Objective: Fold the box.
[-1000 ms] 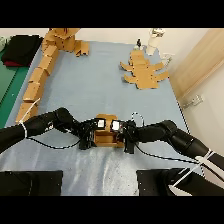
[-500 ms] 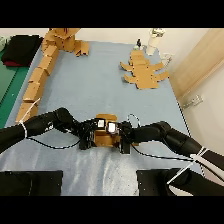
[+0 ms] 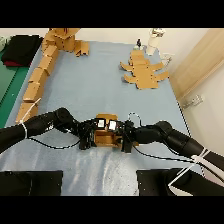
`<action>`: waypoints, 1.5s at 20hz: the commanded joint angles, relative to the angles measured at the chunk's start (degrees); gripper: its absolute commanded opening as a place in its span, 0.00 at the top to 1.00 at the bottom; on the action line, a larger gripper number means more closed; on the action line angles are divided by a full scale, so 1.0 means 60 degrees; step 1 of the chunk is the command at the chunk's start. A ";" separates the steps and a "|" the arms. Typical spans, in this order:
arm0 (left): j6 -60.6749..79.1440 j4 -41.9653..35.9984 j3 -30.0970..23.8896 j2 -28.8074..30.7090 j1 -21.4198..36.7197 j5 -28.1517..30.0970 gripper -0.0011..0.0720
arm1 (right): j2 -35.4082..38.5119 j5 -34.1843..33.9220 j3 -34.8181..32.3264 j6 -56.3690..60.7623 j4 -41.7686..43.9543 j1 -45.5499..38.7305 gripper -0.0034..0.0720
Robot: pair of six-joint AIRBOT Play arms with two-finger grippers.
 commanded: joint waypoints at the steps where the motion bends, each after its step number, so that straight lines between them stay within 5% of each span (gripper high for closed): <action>1: 0.0004 0.0015 0.0000 0.0004 0.0007 -0.0007 0.52 | 0.0466 -0.0783 0.0004 0.3038 -0.3002 -0.0069 0.61; 3: 0.0004 0.0015 0.0000 0.0004 0.0007 -0.0007 0.52 | 0.0874 -0.1370 0.0015 0.4666 -0.4462 -0.0069 0.69; 4: 0.0004 0.0015 0.0000 0.0004 0.0007 -0.0011 0.52 | 0.1089 -0.1698 0.0069 0.5501 -0.5009 -0.0066 0.88; 5: 0.0004 0.0015 0.0000 0.0004 0.0007 -0.0007 0.52 | 0.1308 -0.2135 0.0178 0.6499 -0.5552 -0.0066 0.95; 9: 0.0004 0.0015 0.0000 0.0004 0.0007 -0.0007 0.52 | 0.1818 -0.4120 0.0284 1.1329 -0.6878 -0.0721 0.95; 12: 0.0004 0.0015 0.0000 0.0004 0.0007 -0.0007 0.52 | 0.1657 -0.4320 -0.0073 1.1613 -0.5166 -0.1741 0.95; 18: 0.0004 0.0015 0.0000 0.0004 0.0007 -0.0007 0.52 | 0.0892 -0.2433 -0.0477 1.0276 -0.1060 -0.1898 0.95; 30: 0.0004 0.0015 0.0000 0.0004 0.0007 -0.0011 0.52 | 0.0135 -0.1457 -0.0474 0.9366 0.0557 -0.1880 0.95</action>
